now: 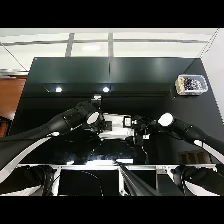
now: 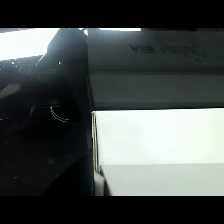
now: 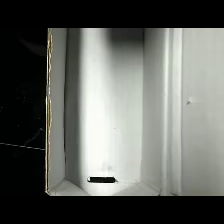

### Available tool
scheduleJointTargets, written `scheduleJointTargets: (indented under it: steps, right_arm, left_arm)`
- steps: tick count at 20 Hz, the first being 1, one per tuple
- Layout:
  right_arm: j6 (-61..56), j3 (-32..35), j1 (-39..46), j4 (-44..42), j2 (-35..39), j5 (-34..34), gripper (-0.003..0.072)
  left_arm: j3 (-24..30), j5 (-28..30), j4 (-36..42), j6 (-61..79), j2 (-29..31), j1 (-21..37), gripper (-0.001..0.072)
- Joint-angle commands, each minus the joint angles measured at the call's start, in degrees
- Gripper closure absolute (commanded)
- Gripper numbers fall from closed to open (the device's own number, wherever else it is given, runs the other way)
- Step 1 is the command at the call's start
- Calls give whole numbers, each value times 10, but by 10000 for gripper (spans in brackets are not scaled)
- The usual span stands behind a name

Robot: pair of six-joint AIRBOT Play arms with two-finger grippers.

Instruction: Fold the box and place the chain.

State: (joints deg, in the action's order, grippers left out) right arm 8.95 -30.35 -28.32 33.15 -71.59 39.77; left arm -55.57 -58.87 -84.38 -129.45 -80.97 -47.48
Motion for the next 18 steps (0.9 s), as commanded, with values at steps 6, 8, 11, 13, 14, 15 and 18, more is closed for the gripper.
scheduleJointTargets:
  steps: [6, 8, 11, 13, 14, 15, 18]
  right_arm:
    - [-71, 0, 1, 96, 52, 38, 62]
    - [-91, 0, 2, 148, 81, 41, 62]
    - [-101, 0, 8, 153, 94, 43, 62]
    - [-101, 0, 5, 135, 94, 46, 62]
    - [-101, 1, 1, 122, 94, 48, 63]
    - [-100, 1, 0, 114, 93, 47, 63]
    - [-100, 1, -2, 99, 88, 46, 170]
  left_arm:
    - [1, -20, -15, -39, 1, -10, 687]
    - [1, -19, -57, -73, 1, -28, 687]
    - [1, -18, -61, -74, 1, -31, 687]
    - [1, -17, -64, -74, 1, -31, 687]
    - [1, -16, -64, -74, 1, -31, 687]
    - [1, -16, -64, -74, 1, -31, 686]
    - [1, -10, -64, -74, 1, -31, 685]
